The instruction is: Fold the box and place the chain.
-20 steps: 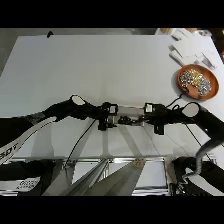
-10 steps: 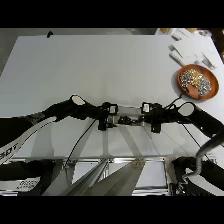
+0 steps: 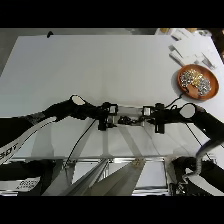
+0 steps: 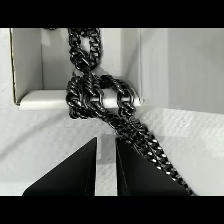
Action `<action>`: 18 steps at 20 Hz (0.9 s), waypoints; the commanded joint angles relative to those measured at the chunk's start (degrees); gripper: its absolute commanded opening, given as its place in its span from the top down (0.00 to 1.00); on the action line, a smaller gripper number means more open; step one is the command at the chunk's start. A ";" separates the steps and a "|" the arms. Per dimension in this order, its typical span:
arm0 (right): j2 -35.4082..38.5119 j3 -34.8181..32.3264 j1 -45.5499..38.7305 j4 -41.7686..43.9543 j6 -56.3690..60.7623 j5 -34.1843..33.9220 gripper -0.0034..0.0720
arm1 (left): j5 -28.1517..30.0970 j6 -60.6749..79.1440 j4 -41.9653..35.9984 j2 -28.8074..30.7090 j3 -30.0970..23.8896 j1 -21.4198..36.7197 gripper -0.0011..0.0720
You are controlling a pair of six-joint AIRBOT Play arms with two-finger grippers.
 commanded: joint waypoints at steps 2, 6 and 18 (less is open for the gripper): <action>0.22 -0.04 0.04 -0.26 -0.37 -1.09 0.71 | 0.00 0.00 0.02 0.00 0.00 0.02 0.64; -1.49 -0.04 0.07 5.35 -5.14 -1.77 0.72 | 0.00 0.02 0.02 0.00 0.00 0.02 0.64; -2.40 -0.04 0.07 3.80 -6.29 -5.35 0.80 | 0.00 0.02 0.02 0.00 0.00 0.02 0.64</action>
